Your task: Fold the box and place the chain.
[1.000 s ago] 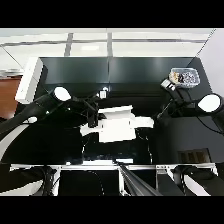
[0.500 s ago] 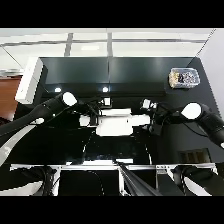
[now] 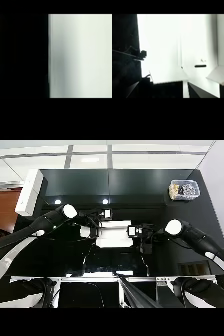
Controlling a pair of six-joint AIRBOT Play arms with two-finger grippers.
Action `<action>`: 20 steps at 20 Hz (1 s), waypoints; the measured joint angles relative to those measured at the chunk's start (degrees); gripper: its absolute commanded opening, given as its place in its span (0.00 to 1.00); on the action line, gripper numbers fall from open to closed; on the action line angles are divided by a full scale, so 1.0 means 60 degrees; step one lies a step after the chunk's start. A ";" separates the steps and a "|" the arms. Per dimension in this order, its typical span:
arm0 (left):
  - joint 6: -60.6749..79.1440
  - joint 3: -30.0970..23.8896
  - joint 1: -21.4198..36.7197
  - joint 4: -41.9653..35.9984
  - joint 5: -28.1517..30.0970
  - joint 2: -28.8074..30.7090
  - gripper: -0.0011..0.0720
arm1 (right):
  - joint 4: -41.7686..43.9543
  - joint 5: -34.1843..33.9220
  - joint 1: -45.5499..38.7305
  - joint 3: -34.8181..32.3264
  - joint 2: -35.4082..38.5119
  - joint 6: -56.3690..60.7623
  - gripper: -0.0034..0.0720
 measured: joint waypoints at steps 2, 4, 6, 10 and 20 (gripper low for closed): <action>0.0000 0.0000 0.0000 0.0000 0.0004 0.0000 0.05 | 0.0200 -0.0382 0.0222 0.0004 -0.0193 -0.0113 0.98; 0.0000 0.0000 0.0000 0.0004 0.0011 0.0000 0.05 | 0.0390 -0.0834 0.0390 0.0004 -0.0302 -0.0171 0.98; -0.0004 0.0000 0.0000 0.0004 0.0025 0.0000 0.05 | 0.0586 -0.1180 0.0474 0.0015 -0.0350 -0.0211 0.98; -0.0004 0.0000 0.0000 0.0007 0.0029 -0.0004 0.05 | 0.0772 -0.1534 0.0532 0.0197 -0.0284 -0.0321 0.98; -0.0018 0.0000 0.0000 0.0004 0.0080 -0.0004 0.05 | 0.0965 -0.2233 -0.0135 0.0368 -0.0222 -0.1169 0.98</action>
